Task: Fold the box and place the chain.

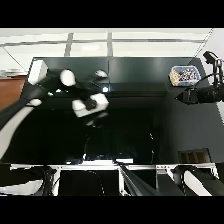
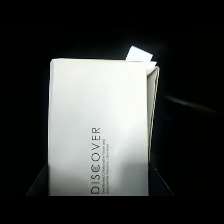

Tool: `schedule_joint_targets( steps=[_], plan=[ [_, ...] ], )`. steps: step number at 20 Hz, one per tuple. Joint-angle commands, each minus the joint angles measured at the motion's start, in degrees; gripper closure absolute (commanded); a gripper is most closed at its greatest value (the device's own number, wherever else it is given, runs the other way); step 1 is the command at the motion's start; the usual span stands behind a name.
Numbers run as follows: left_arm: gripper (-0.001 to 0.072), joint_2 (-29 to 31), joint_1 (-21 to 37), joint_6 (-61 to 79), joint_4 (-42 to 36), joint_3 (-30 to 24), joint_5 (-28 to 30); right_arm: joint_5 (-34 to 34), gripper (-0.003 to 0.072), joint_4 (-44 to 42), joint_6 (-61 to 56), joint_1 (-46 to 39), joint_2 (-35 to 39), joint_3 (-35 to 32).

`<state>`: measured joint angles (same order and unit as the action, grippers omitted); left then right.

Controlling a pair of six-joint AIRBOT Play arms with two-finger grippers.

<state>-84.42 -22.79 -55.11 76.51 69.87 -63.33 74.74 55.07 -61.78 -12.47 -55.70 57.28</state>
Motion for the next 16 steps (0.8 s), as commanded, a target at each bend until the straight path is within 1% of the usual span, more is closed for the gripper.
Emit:
schedule_joint_targets(
  steps=[1,3,6,7,9,10,12,13,15,16],
  plan=[
    [0.0487,2.56,13.73,-27.85,15.89,-0.31,-12.96,-0.07,0.0675,0.04,-0.2,-0.02,0.02,0.07],
    [0.048,2.89,22.62,-29.53,15.74,-1.42,-14.84,-0.31,0.0674,0.07,-0.2,-0.02,0.02,0.07],
    [0.048,3.23,34.49,-31.91,16.48,-1.51,-15.8,-0.39,0.0674,0.07,-0.2,-0.04,0.02,0.07],
    [0.048,3.61,38.53,-31.93,15.74,-1.49,-14.69,-0.39,0.0674,0.07,-0.37,-0.04,0.02,0.07],
    [0.048,4.0,44.52,-31.91,12.35,-1.44,-9.86,-0.5,0.0674,0.04,-0.35,-0.02,0.02,0.07],
    [0.048,3.96,46.38,-31.34,9.6,-1.46,-6.51,-0.55,0.0674,0.04,-0.35,-0.04,0.02,0.07],
    [0.048,3.89,47.78,-20.72,2.69,-1.44,1.11,-0.79,0.0674,0.04,-0.35,-0.02,0.02,0.07],
    [0.048,3.82,47.39,-16.59,2.01,-1.44,3.93,-0.79,0.0674,0.02,-0.44,-0.02,0.02,0.07],
    [0.048,2.78,46.6,-14.82,2.03,-1.05,9.75,-0.57,0.0674,0.04,-2.78,-0.02,0.02,0.07],
    [0.048,1.46,46.45,-14.64,2.03,-0.35,10.99,-0.37,0.0674,0.04,-3.8,-0.02,0.02,0.07]
  ],
)
